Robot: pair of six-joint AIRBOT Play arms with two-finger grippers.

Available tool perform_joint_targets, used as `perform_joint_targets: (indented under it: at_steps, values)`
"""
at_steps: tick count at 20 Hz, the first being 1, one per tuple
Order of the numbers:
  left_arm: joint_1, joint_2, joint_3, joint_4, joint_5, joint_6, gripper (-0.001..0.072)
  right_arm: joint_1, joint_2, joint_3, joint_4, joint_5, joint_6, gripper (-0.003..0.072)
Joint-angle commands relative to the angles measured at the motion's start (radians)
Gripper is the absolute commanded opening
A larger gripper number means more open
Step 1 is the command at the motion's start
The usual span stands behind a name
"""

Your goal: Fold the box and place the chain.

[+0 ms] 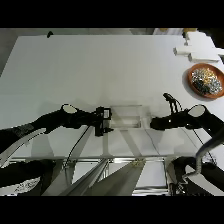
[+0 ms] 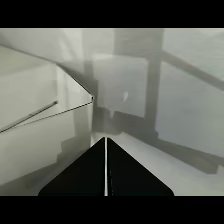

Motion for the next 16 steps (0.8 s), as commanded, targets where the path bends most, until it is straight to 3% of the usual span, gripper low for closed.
perform_joint_targets:
  at_steps: [1, 4, 16]
  values:
    - [0.0, 0.0, 0.0, 0.0, 0.0, 0.0, 0.0074, 0.031, 0.001, -0.005, 0.103, 0.015, -0.039, 0.0039]
    - [0.0, 0.0, 0.0, 0.0, 0.0, 0.0, 0.0074, 0.031, 0.051, -0.005, 0.102, 0.016, -0.039, 0.0173]
    - [0.0, 0.0, 0.0, 0.0, 0.0, 0.0, 0.0074, 0.057, 0.166, -0.005, 0.149, 0.003, -0.034, 0.0241]
